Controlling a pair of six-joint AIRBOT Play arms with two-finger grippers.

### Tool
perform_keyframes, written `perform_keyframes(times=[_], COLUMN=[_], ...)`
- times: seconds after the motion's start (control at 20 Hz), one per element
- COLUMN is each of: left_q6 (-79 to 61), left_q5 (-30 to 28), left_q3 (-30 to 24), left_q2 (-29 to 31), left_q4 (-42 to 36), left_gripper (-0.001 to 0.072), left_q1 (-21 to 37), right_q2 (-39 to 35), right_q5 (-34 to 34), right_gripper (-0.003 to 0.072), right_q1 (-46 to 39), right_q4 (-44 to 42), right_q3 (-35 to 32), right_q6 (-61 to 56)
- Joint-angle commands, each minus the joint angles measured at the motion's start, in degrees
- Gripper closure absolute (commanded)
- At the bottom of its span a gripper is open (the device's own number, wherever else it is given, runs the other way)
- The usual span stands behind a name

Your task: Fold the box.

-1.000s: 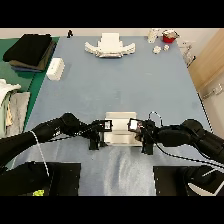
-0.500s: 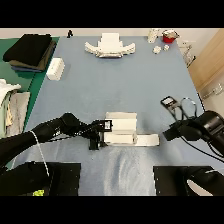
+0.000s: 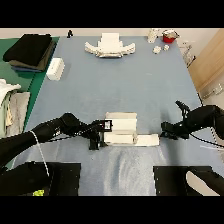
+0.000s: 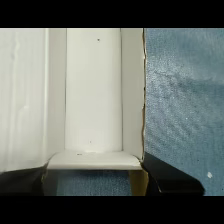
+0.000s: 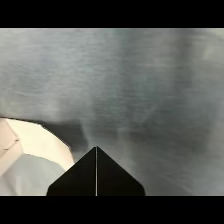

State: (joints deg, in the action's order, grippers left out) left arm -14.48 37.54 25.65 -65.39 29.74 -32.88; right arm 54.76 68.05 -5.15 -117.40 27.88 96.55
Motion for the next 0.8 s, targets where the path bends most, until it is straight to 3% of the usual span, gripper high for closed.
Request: perform_keyframes(times=[0.0, 0.35, 0.55, 0.75], left_q6=[-0.02, -0.02, -0.02, -0.02], left_q5=[-0.02, 0.00, 0.00, 0.02], left_q3=[0.07, 0.07, 0.07, 0.07], left_q2=[-0.02, -0.02, -0.02, -0.02], left_q4=[0.02, 0.02, 0.02, 0.02], left_gripper=[0.0211, 0.0212, 0.0212, 0.0212], left_q1=[0.04, 0.04, 0.04, 0.02], right_q2=[4.55, 4.68, 3.89, 0.70], right_q5=[0.63, 0.31, -1.99, -2.05], right_gripper=[0.0684, 0.0684, 0.0683, 0.0682], right_q1=[-2.21, 7.02, 15.23, 15.96], right_q4=[-9.75, -17.25, -17.44, -16.02], right_q3=[-2.01, -4.13, -2.75, 0.28], right_q6=[6.49, 9.51, 9.33, 7.02])
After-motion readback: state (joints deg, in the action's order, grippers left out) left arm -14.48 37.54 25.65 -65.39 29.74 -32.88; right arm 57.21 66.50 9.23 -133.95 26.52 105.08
